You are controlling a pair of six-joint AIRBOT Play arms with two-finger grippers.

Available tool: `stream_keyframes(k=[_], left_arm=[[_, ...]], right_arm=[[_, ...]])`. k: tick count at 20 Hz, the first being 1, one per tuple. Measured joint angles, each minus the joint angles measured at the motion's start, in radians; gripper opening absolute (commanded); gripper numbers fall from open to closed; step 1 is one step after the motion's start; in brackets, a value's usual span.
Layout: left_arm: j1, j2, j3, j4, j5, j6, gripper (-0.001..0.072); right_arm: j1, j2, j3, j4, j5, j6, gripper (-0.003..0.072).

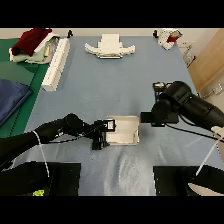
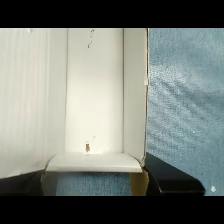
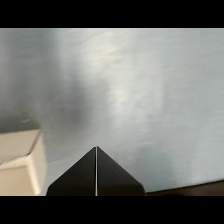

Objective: Fold the box.

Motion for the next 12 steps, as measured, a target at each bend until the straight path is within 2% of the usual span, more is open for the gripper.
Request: stream_keyframes(k=[3, 5, 7, 9, 12], left_arm=[[0.0, 0.0, 0.0, 0.0, 0.0, 0.0, 0.0549], [0.0, 0.0, 0.0, 0.0, 0.0, 0.0, 0.0549], [0.0, 0.0, 0.0, 0.0, 0.0, 0.0, 0.0549], [0.0, 0.0, 0.0, 0.0, 0.0, 0.0, 0.0549], [0.0, 0.0, 0.0, 0.0, 0.0, 0.0, 0.0549]], right_arm=[[-0.192, -0.055, -0.018, 0.123, 0.082, -0.185, 0.0004], [-0.313, -0.111, -0.023, 0.307, 0.156, -0.359, 0.0004], [-0.411, -0.176, -0.019, 0.571, 0.203, -0.575, 0.0004], [-0.475, -0.248, 0.001, 0.816, 0.197, -0.776, 0.0004], [-0.509, -0.345, 0.039, 1.039, 0.085, -0.998, 0.0003]])
